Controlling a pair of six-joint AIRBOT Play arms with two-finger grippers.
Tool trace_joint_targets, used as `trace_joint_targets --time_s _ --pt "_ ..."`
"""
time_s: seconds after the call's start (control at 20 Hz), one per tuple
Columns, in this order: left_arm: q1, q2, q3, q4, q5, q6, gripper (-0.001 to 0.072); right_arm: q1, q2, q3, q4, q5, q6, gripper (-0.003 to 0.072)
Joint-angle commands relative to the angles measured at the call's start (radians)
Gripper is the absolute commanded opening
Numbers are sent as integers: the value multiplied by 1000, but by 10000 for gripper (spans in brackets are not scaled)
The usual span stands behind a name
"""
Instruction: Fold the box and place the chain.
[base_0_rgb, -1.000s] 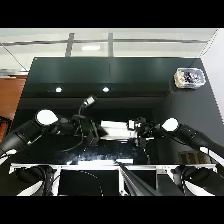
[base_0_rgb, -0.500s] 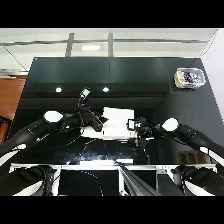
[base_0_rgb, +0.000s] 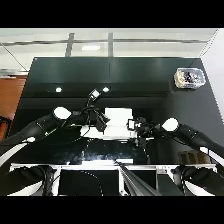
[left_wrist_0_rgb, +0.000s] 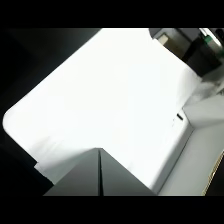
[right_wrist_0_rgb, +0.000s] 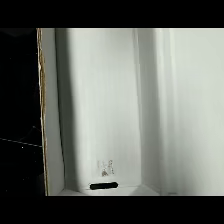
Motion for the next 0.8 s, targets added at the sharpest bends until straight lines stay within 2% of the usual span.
trace_joint_targets --time_s 0.0,0.2,0.35,0.55,0.65,0.75 --pt "-10 -13 5 148 -7 -42 25 1 0 0 0 0 0 398" --pt "-9 -13 5 192 43 -80 25 1 0 0 0 0 0 398" --pt "4 -3 31 220 15 -79 25 1 0 0 0 0 0 398" --pt "24 133 59 317 -21 -82 25 1 0 0 0 0 0 398" --pt "66 215 59 373 -109 -100 25 1 0 0 0 0 0 398" --pt "122 273 51 422 -274 -75 25 1 0 0 0 0 0 398"
